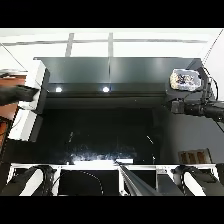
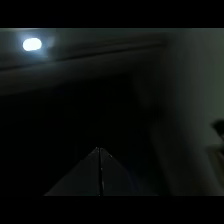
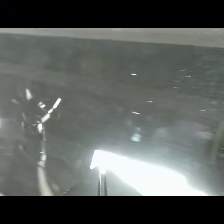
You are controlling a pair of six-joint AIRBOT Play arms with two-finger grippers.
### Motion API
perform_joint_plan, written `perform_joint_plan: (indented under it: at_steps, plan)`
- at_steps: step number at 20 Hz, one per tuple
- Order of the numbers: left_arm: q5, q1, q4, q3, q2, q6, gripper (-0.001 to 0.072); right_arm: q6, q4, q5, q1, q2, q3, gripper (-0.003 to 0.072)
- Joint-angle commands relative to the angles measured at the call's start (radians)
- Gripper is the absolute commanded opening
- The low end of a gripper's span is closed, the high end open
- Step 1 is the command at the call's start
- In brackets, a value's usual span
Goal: Fold the box and place the chain.
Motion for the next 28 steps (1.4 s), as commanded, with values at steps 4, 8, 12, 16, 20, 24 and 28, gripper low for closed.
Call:
perform_joint_plan:
  at_steps: [4,8,12,16,20,24,28]
  plan:
    - [0.425,-0.642,0.337,-0.098,-0.006,-0.515,0.0023,0.126,-0.228,-0.162,0.003,0.003,-0.018,0.0044]
    - [0.493,-0.721,0.358,-0.133,-0.052,-0.561,0.0024,0.122,-0.258,-0.253,0.002,0.003,-0.045,0.0044]
    - [0.491,-0.641,0.352,-0.131,-0.062,-0.579,0.0025,0.127,-0.261,-0.225,0.002,0.003,-0.045,0.0042]
    - [0.492,-0.623,0.352,-0.131,-0.062,-0.578,0.0026,0.126,-0.26,-0.205,0.003,0.003,-0.045,0.0043]
    - [0.497,-0.623,0.352,-0.132,-0.063,-0.578,0.0026,0.126,-0.26,-0.204,0.003,0.003,-0.045,0.0042]
    - [0.499,-0.623,0.353,-0.132,-0.064,-0.578,0.0026,0.126,-0.26,-0.205,0.003,0.003,-0.045,0.0042]
    - [0.499,-0.623,0.352,-0.132,-0.064,-0.578,0.0026,0.126,-0.26,-0.205,0.002,0.003,-0.045,0.0042]
